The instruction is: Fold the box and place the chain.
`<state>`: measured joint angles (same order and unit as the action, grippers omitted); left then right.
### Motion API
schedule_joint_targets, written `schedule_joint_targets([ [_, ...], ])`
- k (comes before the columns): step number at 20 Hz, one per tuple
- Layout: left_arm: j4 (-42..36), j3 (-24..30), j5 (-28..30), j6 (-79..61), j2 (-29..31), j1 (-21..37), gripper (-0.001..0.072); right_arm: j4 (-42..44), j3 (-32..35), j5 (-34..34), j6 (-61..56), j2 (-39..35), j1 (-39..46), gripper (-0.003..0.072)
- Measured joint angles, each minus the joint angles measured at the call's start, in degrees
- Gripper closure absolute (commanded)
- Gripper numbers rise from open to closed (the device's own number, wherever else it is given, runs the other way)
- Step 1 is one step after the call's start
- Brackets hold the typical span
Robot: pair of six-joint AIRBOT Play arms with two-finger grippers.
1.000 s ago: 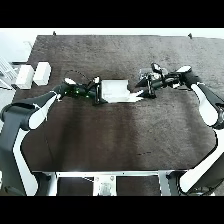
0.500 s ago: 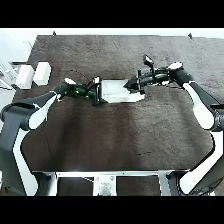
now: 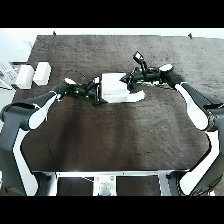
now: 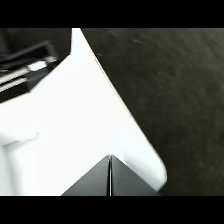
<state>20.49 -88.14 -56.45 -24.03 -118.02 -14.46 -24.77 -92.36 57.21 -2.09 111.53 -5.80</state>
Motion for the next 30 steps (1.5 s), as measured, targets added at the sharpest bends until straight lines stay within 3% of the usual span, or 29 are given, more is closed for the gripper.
schedule_joint_targets([
  [12, 0.0, 0.0, -0.04, 0.0, 0.0, 0.0, 0.0431, -6.23, -1.79, -2.19, -4.33, 3.02, -0.87, 0.0684],
  [19, 0.02, 0.0, -0.02, -0.04, 0.0, 0.0, 0.0431, -7.93, -1.18, 5.99, -0.7, -6.86, 1.81, 0.0677],
  [20, 0.02, 0.0, -0.02, -0.04, 0.0, 0.0, 0.0431, -9.77, 0.13, 6.78, -0.26, -8.55, 2.05, 0.0438],
  [21, 0.02, 0.0, -0.02, -0.04, 0.0, 0.0, 0.0431, -11.89, 1.31, 7.54, 0.13, -9.66, 2.23, 0.0096],
  [22, 0.02, 0.0, -0.02, -0.04, 0.0, 0.0, 0.0431, -14.03, 2.47, 7.98, 0.46, -10.47, 2.58, 0.0046],
  [27, 0.02, 0.0, 0.0, -0.02, 0.0, 0.0, 0.0431, -20.85, 7.41, 8.59, 4.7, -10.51, 3.34, 0.0051],
  [28, 0.02, 0.0, 0.0, -0.02, 0.0, 0.0, 0.0431, -21.64, 7.89, 8.5, 5.53, -9.94, 3.34, 0.0111],
  [29, 0.02, 0.0, 0.0, -0.02, 0.0, 0.0, 0.0431, -22.05, 8.22, 8.13, 6.27, -9.46, 3.34, 0.0222],
  [30, 0.02, 0.0, 0.0, -0.02, 0.0, 0.0, 0.0431, -22.21, 8.41, 7.91, 6.95, -9.07, 3.17, 0.0273],
])
